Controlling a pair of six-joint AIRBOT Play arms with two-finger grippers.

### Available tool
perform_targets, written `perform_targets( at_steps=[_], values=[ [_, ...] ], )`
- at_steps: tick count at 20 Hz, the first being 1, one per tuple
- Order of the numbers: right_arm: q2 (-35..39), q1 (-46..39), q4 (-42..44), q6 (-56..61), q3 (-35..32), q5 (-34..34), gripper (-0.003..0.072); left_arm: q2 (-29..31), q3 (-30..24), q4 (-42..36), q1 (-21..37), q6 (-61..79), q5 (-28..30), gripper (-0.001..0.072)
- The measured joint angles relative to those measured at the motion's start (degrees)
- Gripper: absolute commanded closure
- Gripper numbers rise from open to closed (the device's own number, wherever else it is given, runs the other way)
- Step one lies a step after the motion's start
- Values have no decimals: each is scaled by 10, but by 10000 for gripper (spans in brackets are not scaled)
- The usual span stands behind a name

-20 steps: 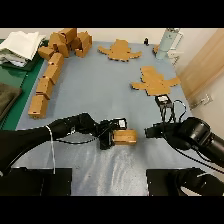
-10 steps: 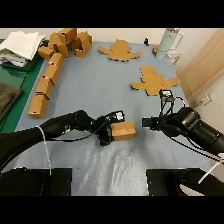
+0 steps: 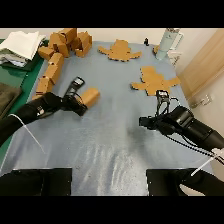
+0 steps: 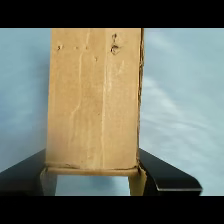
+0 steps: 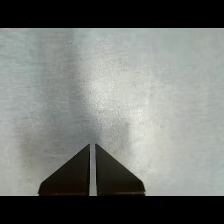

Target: Fold the box.

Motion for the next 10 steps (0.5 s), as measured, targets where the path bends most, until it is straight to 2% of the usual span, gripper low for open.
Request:
perform_targets(
  at_steps=[4, 10],
  values=[
    [-2, 0, -1, 0, 0, 37, 633, -60, 59, 14, 91, -29, 15, 274],
    [-2, 0, -1, 0, 0, 64, 633, -167, 168, 32, 151, -76, 14, 274]
  ],
)
